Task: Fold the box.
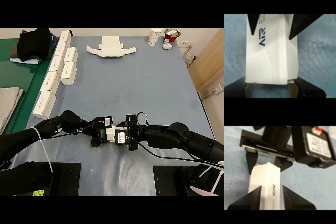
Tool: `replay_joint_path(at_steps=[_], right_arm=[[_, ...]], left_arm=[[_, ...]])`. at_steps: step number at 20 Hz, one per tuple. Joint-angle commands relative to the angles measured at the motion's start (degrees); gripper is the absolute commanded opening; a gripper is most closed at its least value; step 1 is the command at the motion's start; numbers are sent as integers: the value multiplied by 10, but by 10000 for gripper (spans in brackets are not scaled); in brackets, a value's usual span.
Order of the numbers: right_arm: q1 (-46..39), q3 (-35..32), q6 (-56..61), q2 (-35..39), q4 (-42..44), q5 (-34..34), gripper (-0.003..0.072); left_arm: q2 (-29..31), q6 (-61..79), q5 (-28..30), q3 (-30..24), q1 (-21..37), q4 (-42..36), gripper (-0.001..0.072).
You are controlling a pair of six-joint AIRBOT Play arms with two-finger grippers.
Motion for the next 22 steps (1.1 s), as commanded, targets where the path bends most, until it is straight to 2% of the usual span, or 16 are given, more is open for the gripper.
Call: replay_joint_path(at_steps=[1,2,3,10,14,19,22], right_arm=[[0,1,0,0,10,0,418],[1,1,0,0,20,-11,425],[6,1,1,0,23,-19,467],[21,1,1,-24,33,-26,468],[21,1,1,-36,14,-7,466],[21,1,1,-37,0,4,337],[21,1,1,-29,0,6,337]], left_arm=[[0,1,0,0,0,0,520],[0,1,0,0,0,0,520],[0,0,0,0,0,0,519],[0,1,0,0,0,0,520],[0,1,0,0,0,0,520],[0,0,0,0,0,0,520],[0,1,0,0,0,0,520]])
